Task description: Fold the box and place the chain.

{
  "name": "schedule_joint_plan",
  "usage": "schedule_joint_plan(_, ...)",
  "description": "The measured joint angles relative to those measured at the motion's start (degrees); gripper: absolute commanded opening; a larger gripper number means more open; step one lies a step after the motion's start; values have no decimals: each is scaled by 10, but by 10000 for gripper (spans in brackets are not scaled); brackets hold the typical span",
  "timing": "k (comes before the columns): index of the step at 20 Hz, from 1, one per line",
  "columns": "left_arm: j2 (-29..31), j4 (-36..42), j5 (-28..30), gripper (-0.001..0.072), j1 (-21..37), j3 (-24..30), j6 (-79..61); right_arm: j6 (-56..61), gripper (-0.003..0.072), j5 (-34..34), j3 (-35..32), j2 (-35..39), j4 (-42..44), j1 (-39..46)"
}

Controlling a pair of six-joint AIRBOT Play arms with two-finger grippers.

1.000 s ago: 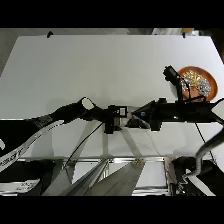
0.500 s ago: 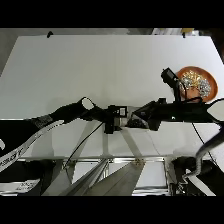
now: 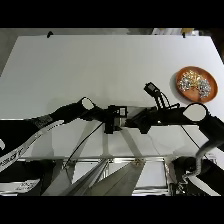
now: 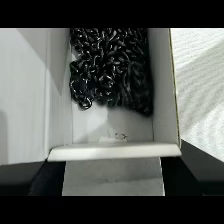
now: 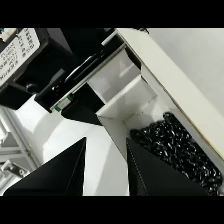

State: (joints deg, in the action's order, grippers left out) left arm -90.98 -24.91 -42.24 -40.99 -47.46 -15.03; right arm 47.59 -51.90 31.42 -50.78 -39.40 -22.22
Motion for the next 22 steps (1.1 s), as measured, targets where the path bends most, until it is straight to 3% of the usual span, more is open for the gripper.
schedule_joint_plan(3, 0, 0, 0, 390, 0, 0, 0, 0, 15, -20, 57, -9, -22, -4)
schedule_joint_plan(8, 0, 0, 0, 390, 0, 0, 0, 23, 16, -28, 174, -63, -108, -5)
schedule_joint_plan(12, 0, 0, 0, 390, 0, 0, 0, 60, 17, -35, 209, -127, -193, -5)
schedule_joint_plan(14, 0, 0, 0, 390, 0, 0, 0, 61, 18, -59, 212, -145, -214, -6)
schedule_joint_plan(17, 0, 0, 0, 390, 0, 0, 0, 22, 138, -84, 192, -143, -226, -18)
schedule_joint_plan(20, 0, 0, 0, 390, 0, 0, 0, -24, 200, -91, 152, -119, -229, -35)
schedule_joint_plan(22, 0, 0, 0, 390, 0, 0, 0, -45, 200, -90, 127, -101, -230, -46)
